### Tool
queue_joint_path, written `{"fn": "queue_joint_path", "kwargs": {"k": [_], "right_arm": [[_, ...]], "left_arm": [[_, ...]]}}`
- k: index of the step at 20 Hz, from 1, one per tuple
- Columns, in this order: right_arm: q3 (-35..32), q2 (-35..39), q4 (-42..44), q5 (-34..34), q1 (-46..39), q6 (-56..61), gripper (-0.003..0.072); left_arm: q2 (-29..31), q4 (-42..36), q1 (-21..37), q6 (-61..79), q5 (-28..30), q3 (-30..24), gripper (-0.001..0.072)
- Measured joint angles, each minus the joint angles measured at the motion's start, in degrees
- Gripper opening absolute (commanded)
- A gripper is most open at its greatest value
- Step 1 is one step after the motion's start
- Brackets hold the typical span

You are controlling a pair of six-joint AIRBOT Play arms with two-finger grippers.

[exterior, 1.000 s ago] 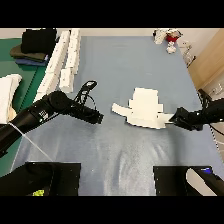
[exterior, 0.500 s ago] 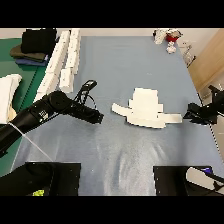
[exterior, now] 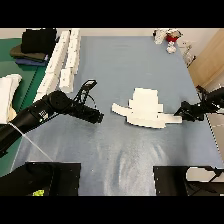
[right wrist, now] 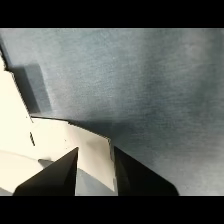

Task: Fold the box.

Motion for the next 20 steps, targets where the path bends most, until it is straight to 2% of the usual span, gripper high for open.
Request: {"fn": "queue_joint_path", "kwargs": {"k": [5, 7, 12, 13, 14, 15, 16, 20], "right_arm": [[0.11, -0.66, 3.63, -2.51, 0.26, -1.99, 0.0331], [0.11, -0.72, 4.55, -3.69, 0.92, -2.43, 0.0270], [0.11, -0.76, 6.29, -4.96, 4.61, -3.43, 0.0259], [0.11, -0.76, 6.51, -4.94, 5.49, -3.56, 0.0148], [0.11, -0.76, 6.60, -4.94, 6.21, -3.65, 0.0068], [0.11, -0.76, 6.78, -4.85, 6.88, -3.67, 0.0026], [0.11, -0.76, 6.93, -4.76, 7.34, -3.67, 0.0004], [-0.15, -0.37, 8.37, -4.94, 8.96, -3.85, 0.0004]], "left_arm": [[0.00, -0.02, 0.00, 0.00, 0.04, 0.00, 0.0012], [0.00, -0.04, 0.00, 0.00, 0.02, 0.00, 0.0013], [0.00, -1.60, 0.07, -0.02, 0.02, 0.00, 0.0014], [0.00, -1.75, 0.11, -0.02, 0.00, 0.00, 0.0014], [0.00, -1.95, 0.11, -0.02, 0.02, 0.00, 0.0014], [0.00, -2.01, 0.11, 0.00, 0.02, 0.00, 0.0014], [0.00, -2.08, 0.11, -0.02, 0.02, 0.00, 0.0014], [-0.02, -2.36, 0.42, -0.02, -0.04, 0.07, 0.0015]]}}
